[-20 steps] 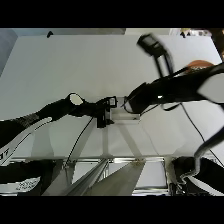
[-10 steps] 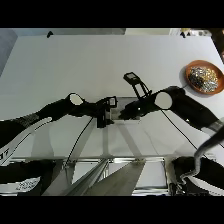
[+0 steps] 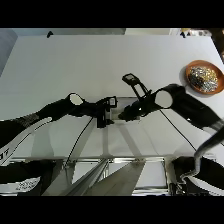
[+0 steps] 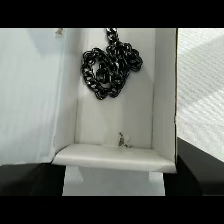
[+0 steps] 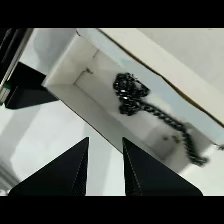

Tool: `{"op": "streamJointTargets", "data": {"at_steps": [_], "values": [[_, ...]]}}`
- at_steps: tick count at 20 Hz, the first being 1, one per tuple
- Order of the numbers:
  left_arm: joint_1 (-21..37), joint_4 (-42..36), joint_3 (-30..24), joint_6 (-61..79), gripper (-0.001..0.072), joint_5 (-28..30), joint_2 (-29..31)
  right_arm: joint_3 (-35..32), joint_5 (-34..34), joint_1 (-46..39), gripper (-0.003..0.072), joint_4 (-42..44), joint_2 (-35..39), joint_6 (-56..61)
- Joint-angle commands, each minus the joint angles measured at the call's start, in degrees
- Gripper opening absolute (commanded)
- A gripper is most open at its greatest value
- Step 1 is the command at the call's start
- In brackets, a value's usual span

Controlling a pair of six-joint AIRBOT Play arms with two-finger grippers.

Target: Fold the box and place the chain.

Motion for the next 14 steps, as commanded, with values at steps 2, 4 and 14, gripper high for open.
{"op": "streamJointTargets", "data": {"at_steps": [2,4,14], "values": [[0.0,0.0,0.0,0.0,0.0393,0.0,0.0,3.2,7.8,-0.9,0.0239,-23.7,6.8,7.0],[0.0,0.0,0.0,0.0,0.0393,0.0,0.0,3.2,12.8,-6.0,0.0246,-25.3,6.6,9.5],[0.0,0.0,0.0,0.0,0.0393,0.0,0.0,3.1,5.7,-32.5,0.0365,-16.5,-5.2,10.6]]}}
